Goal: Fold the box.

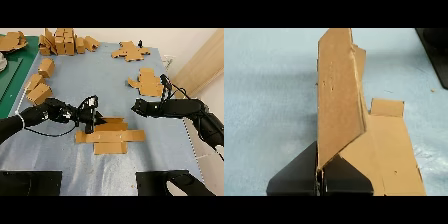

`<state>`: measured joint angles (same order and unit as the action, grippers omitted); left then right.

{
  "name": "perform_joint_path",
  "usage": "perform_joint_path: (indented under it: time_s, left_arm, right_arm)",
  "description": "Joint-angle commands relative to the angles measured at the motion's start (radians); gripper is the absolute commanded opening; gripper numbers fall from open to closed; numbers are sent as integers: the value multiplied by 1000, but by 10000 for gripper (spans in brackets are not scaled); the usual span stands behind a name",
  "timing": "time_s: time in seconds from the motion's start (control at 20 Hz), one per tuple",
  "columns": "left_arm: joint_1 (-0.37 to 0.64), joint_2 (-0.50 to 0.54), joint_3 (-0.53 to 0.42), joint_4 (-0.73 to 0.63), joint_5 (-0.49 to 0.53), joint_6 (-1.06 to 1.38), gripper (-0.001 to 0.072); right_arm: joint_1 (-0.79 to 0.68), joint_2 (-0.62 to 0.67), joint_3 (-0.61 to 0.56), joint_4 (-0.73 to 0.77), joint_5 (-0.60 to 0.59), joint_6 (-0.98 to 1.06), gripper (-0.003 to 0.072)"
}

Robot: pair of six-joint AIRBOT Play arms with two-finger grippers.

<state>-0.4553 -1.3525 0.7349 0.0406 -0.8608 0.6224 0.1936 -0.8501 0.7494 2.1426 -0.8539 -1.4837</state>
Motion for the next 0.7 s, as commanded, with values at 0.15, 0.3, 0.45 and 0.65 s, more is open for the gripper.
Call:
perform_joint_path:
  time_s: [0.15, 0.3, 0.45, 0.65]
  left_arm:
    - [4, -9, 3, 65, 87, 29, 13]
    - [14, -9, 3, 60, 70, 76, 13]
    - [14, -17, 3, 33, 51, 102, 13]
    - [17, -17, 3, -89, 92, 242, 13]
  right_arm:
    - [1, -2, -1, -2, 17, -2, 5]
    - [1, -5, -1, -7, 20, -1, 4]
    - [1, -5, -1, -8, 42, -1, 5]
    - [1, -5, -1, -8, 42, -1, 4]
